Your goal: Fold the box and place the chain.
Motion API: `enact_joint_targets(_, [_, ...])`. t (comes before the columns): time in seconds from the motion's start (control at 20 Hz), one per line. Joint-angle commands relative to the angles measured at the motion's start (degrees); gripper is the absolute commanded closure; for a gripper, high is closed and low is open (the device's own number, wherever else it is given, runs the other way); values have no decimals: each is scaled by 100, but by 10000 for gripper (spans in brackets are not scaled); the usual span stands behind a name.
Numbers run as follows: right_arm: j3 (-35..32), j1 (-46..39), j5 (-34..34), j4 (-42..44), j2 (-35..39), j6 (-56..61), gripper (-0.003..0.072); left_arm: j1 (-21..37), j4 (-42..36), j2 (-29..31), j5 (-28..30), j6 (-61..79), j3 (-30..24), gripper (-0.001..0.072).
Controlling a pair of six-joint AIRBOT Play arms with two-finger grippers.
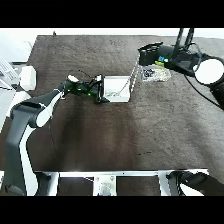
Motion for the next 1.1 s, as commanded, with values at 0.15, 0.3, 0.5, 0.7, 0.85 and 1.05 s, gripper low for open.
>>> enact_joint_targets(0.15, [0, 251, -507, 24, -660, 17, 680, -4, 2, 4, 2, 0, -2, 249])
enact_joint_targets(0.3, [-11, 251, -710, 48, -1222, 17, 679, -4, 0, 4, 2, 0, -2, 249])
enact_joint_targets(0.5, [-20, 269, -925, 372, -2149, 15, 680, -4, 2, 4, 2, 0, -2, 248])
enact_joint_targets(0.7, [46, 326, -1080, 7, -1947, -24, 682, -4, 2, 4, 0, 0, -2, 249])
enact_joint_targets(0.85, [63, 94, -1005, -496, -1329, -2, 682, -4, 2, 4, 2, 0, -2, 248])
enact_joint_targets(1.05, [66, -214, -901, -973, -531, 122, 682, -4, 2, 4, 0, 0, -2, 248])
